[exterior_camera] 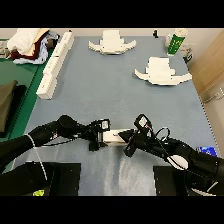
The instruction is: Fold the box.
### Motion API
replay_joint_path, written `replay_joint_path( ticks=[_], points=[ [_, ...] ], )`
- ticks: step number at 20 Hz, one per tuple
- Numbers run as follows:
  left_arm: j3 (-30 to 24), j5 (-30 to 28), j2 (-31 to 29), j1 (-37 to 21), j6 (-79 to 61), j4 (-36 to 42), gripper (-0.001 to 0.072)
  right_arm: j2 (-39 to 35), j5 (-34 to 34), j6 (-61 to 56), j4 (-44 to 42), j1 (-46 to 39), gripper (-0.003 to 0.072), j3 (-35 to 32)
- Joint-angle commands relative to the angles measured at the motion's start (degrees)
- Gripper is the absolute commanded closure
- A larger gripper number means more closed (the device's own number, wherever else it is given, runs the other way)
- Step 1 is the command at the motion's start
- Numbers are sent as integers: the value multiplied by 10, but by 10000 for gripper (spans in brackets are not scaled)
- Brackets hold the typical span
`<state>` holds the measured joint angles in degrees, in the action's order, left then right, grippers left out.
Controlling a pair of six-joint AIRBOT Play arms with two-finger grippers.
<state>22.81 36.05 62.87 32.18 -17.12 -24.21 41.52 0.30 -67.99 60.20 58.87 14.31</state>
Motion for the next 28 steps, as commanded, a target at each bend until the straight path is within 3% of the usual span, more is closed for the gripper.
replay_joint_path(
  ticks=[1,10,15,24,26,28],
  points=[
    [0,0,0,0,0,0,296,-8,-8,0,0,0,685,0],
    [0,0,0,0,0,0,296,76,40,0,0,1,685,0],
    [0,0,0,0,0,0,296,84,55,0,0,1,685,0],
    [0,0,0,0,0,0,296,-14,14,0,0,0,685,0],
    [0,0,0,0,0,0,296,-30,20,0,0,-12,685,2],
    [0,0,0,0,0,0,296,-34,71,-2,0,-37,685,23]
  ],
)
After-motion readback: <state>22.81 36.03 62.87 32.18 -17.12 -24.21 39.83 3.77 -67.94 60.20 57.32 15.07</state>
